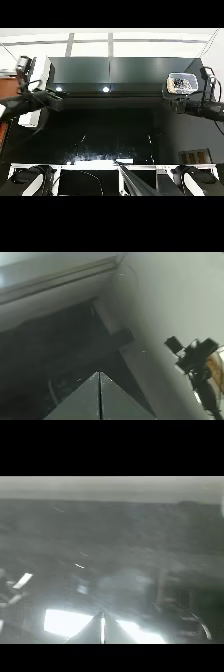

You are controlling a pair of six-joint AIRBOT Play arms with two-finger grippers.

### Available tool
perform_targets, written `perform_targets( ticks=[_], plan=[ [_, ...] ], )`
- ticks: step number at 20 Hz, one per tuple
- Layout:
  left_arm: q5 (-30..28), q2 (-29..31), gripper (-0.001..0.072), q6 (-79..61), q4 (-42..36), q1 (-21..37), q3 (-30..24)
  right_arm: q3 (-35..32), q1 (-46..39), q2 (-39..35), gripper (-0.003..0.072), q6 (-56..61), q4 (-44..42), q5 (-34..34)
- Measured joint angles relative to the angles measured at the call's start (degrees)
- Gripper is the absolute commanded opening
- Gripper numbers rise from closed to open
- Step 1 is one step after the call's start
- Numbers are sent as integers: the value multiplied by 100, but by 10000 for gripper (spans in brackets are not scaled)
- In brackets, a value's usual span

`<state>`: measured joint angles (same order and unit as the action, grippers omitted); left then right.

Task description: Fold the box and place the chain.

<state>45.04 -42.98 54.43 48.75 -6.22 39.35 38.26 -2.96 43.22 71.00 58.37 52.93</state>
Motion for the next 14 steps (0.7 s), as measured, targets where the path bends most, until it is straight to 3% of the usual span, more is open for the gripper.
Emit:
perform_targets(
  ticks=[5,14],
  plan=[
    [-660,52,25,323,240,-682,-251,-225,48,-92,14,107,376,313],
    [-846,59,25,426,310,-839,-315,-282,52,-109,14,146,505,511]
  ],
)
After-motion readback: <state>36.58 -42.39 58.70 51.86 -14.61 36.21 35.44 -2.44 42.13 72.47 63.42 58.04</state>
